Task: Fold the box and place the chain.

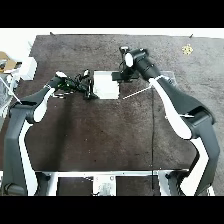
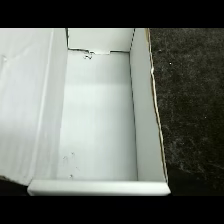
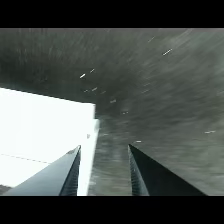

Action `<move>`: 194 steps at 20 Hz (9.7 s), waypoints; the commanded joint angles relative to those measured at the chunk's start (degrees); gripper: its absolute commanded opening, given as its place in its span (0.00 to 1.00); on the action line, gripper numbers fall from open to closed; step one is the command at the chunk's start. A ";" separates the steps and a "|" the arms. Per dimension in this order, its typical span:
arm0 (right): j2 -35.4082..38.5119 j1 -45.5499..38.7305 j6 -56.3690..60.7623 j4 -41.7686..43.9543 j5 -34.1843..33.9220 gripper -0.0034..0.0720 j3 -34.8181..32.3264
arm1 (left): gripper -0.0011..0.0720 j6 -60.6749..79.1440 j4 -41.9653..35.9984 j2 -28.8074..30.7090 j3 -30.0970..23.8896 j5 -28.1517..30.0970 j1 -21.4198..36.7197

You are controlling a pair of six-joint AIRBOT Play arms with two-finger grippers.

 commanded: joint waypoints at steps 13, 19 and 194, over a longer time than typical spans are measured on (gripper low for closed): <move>-0.90 -22.49 -12.11 0.92 -5.03 0.29 0.00 | 0.50 0.00 -0.02 -0.02 0.02 0.04 -0.02; -5.81 -22.75 -12.22 3.48 -10.86 0.29 0.00 | 0.50 0.00 -0.02 -0.02 0.02 0.04 -0.02; 13.77 -14.08 -11.28 36.24 -67.73 0.05 -50.27 | 0.50 0.00 -0.02 -0.02 0.02 0.07 -0.02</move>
